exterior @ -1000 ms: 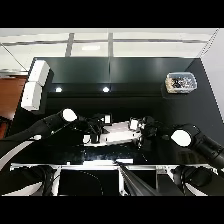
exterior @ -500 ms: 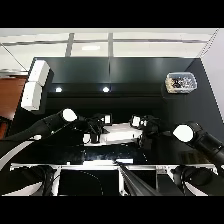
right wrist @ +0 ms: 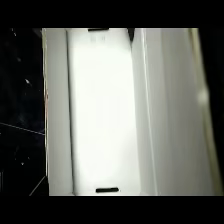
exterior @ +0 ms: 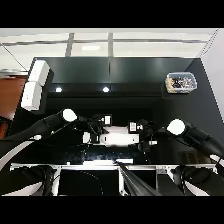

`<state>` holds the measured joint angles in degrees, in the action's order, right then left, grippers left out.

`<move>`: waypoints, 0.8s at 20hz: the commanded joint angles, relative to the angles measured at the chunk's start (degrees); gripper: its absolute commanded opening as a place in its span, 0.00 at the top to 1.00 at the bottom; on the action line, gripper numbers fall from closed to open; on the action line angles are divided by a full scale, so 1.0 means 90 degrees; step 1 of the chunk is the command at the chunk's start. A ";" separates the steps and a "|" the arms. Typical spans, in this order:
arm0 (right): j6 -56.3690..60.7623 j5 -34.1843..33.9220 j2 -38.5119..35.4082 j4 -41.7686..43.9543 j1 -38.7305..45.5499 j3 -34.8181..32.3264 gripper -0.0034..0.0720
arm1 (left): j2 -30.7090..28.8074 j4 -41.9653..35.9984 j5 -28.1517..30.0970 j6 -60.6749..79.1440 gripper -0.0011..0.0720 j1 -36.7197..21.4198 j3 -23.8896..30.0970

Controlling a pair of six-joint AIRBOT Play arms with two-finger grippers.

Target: Fold the box and place the chain.

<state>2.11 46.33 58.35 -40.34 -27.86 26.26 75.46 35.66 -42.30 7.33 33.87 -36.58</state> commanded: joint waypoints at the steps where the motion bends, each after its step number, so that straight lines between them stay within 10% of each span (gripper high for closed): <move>1: -0.0945 0.0143 0.0083 0.0466 0.0440 -0.0262 0.01 | 0.0002 -0.0007 0.0012 -0.0010 0.95 -0.0002 0.0005; 16: -0.1775 -0.0716 0.0338 0.1144 0.0410 -0.0634 0.01 | 0.0002 -0.0007 0.0039 -0.0007 0.95 -0.0002 0.0005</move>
<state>-13.10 40.64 60.66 -30.96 -24.21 20.64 75.46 35.57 -41.98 7.16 33.87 -36.56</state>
